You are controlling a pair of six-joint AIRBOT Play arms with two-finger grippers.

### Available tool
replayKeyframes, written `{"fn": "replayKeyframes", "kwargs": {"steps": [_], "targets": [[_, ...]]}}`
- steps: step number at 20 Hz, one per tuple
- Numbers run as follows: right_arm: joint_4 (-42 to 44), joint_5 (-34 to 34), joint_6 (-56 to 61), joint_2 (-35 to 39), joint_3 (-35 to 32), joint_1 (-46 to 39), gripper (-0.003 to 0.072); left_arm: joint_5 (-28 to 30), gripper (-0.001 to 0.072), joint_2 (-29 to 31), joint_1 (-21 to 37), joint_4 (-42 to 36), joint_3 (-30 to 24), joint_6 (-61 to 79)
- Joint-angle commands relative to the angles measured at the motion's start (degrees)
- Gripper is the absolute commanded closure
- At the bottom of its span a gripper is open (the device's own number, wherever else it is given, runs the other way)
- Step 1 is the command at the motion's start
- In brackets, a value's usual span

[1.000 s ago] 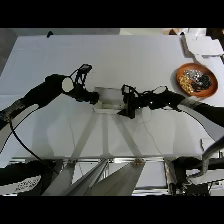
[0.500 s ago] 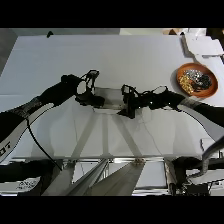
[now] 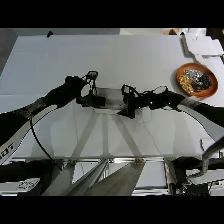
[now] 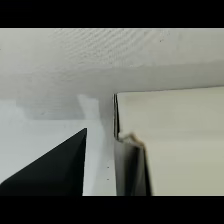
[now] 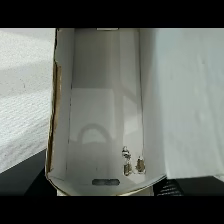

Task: Fold the box and place the chain.

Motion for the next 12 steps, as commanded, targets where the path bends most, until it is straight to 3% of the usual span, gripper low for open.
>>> {"fn": "replayKeyframes", "kwargs": {"steps": [1, 9, 11, 12], "targets": [[0.0, 0.0, 0.02, -0.02, 0.02, -0.02, 0.017, 0.81, 0.0377, -0.04, -0.31, -0.66, 0.07, -3.63], [0.0, 0.0, 0.02, -0.02, 0.02, -0.02, 0.017, 0.22, 0.0381, -1.38, -0.31, -0.9, 0.07, -3.56], [0.0, -0.02, 0.02, -0.02, 0.02, -0.02, 0.017, 0.46, 0.0457, -1.38, -0.31, -0.87, 0.07, -3.54], [0.0, 0.0, 0.02, -0.02, 0.02, -0.02, 0.017, 0.55, 0.0456, -1.49, -0.31, -0.87, 0.07, -3.54]]}}
